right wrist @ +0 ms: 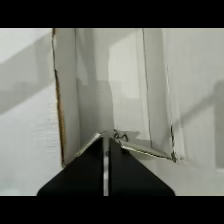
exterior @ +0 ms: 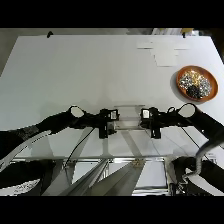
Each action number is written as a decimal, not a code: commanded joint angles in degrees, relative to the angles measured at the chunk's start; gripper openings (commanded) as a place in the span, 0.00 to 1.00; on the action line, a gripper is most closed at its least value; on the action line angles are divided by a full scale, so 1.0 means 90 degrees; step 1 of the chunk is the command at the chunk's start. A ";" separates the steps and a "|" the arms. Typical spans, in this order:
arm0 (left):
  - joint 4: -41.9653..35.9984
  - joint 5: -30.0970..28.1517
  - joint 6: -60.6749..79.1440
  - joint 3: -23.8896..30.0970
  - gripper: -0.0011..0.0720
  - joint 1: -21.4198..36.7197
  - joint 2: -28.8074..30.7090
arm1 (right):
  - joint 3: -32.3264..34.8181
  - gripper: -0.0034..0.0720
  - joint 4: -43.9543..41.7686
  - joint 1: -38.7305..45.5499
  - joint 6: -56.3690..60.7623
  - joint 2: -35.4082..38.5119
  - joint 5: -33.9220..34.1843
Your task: Fold the box and place the chain.
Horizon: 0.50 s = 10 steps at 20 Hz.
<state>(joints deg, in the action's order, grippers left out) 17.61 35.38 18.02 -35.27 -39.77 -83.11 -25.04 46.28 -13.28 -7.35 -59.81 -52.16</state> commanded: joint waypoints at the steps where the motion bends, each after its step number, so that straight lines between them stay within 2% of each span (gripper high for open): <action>1: -0.0002 0.0000 -0.0002 0.0002 0.30 0.0005 0.0005 | -0.0002 0.07 0.0590 -0.0005 0.1328 0.0653 0.0087; 4: 0.0000 0.0000 0.0000 0.0002 0.30 0.0005 0.0005 | -0.0053 0.07 0.0505 0.0053 0.2001 0.1154 0.0168; 10: -0.0002 0.0000 -0.0002 0.0002 0.30 0.0005 0.0005 | -0.0379 0.07 0.0522 0.1205 0.4685 0.1183 0.0804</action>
